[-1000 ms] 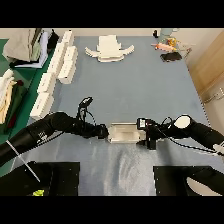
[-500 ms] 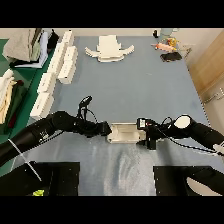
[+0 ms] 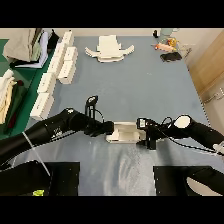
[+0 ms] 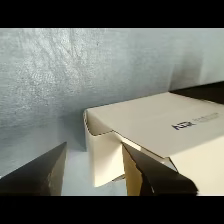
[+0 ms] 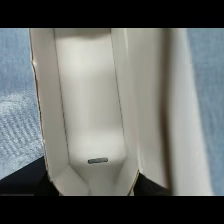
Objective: Fold the box.
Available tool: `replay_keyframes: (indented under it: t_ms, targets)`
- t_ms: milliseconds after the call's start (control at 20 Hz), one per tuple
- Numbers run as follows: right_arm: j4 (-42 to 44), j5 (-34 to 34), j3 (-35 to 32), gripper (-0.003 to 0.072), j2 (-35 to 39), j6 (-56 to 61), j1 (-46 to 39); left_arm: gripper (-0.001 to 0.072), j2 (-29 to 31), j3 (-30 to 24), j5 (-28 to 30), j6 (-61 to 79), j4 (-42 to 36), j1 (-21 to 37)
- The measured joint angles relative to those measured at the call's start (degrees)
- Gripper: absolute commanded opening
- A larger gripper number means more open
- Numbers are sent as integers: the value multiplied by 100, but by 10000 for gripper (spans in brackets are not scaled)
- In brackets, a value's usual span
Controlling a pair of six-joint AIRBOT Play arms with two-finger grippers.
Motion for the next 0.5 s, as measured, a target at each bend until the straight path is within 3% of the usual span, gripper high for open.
replay_keyframes:
  t_ms: [200,500]
  targets:
    - [0,-4,-2,510,0,9,-4,504,-457,612,-568,-925,1023,-422]
    - [-2,2,-4,509,-2,17,-4,505,-940,1110,-1045,-1464,1561,-920]
